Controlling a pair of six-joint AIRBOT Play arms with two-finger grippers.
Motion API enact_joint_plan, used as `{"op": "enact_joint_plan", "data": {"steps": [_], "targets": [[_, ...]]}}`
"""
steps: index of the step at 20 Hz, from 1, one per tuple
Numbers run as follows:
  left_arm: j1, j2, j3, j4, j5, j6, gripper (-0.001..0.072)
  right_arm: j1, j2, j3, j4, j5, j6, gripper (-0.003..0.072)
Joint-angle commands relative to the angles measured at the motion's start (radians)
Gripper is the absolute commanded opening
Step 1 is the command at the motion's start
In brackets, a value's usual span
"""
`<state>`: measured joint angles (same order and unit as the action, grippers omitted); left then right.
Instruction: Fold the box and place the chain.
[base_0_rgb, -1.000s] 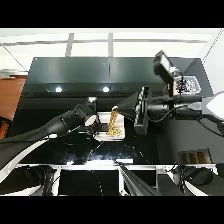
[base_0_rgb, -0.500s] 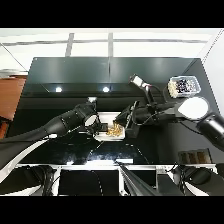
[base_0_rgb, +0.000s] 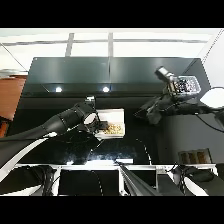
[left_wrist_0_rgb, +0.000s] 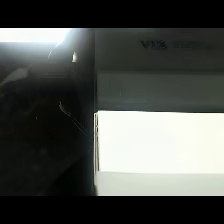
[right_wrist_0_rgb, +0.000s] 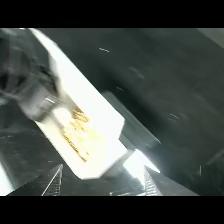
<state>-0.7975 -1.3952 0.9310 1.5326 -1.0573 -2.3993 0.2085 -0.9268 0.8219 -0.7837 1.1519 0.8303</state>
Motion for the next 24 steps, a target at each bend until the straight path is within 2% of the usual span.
{"op": "enact_joint_plan", "data": {"steps": [1,7,8,9,10,11,12,15,17,20,22,24], "targets": [[0.005,0.000,0.007,0.000,0.042,-0.037,0.0028,-0.127,0.009,-0.001,-0.030,0.050,0.016,0.0575],[0.005,-0.014,0.007,0.004,0.098,-0.009,0.0030,-0.129,0.009,-0.003,-0.030,0.033,0.026,0.0575],[0.007,-0.014,0.007,0.005,0.096,-0.005,0.0057,-0.129,0.009,-0.003,-0.030,0.034,0.026,0.0575],[0.007,-0.013,0.008,0.004,0.090,0.013,0.0212,-0.129,0.009,-0.003,-0.030,0.034,0.027,0.0575],[0.006,-0.013,0.012,0.004,0.064,0.019,0.0457,-0.129,0.009,-0.003,-0.031,0.034,0.027,0.0575],[0.006,-0.011,0.019,0.005,0.031,0.050,0.0633,-0.129,0.009,-0.003,-0.031,0.034,0.027,0.0575],[0.006,-0.005,0.029,0.013,-0.004,0.109,0.0666,-0.129,0.009,-0.003,-0.031,0.033,0.027,0.0575],[0.006,0.053,0.064,0.069,-0.137,0.322,0.0666,-0.129,0.009,-0.003,-0.041,0.034,0.027,0.0575],[0.010,0.137,0.062,0.109,-0.193,0.493,0.0666,-0.129,0.009,-0.003,-0.042,0.034,0.026,0.0575],[0.077,0.277,0.019,0.080,-0.190,0.883,0.0666,-0.129,0.009,-0.003,-0.049,0.034,0.026,0.0575],[0.204,0.364,-0.045,-0.082,-0.178,1.116,0.0665,-0.129,0.009,-0.003,-0.084,0.037,0.026,0.0575],[0.386,0.424,-0.115,-0.282,-0.177,1.229,0.0665,-0.129,0.009,-0.003,-0.121,0.041,0.026,0.0575]]}}
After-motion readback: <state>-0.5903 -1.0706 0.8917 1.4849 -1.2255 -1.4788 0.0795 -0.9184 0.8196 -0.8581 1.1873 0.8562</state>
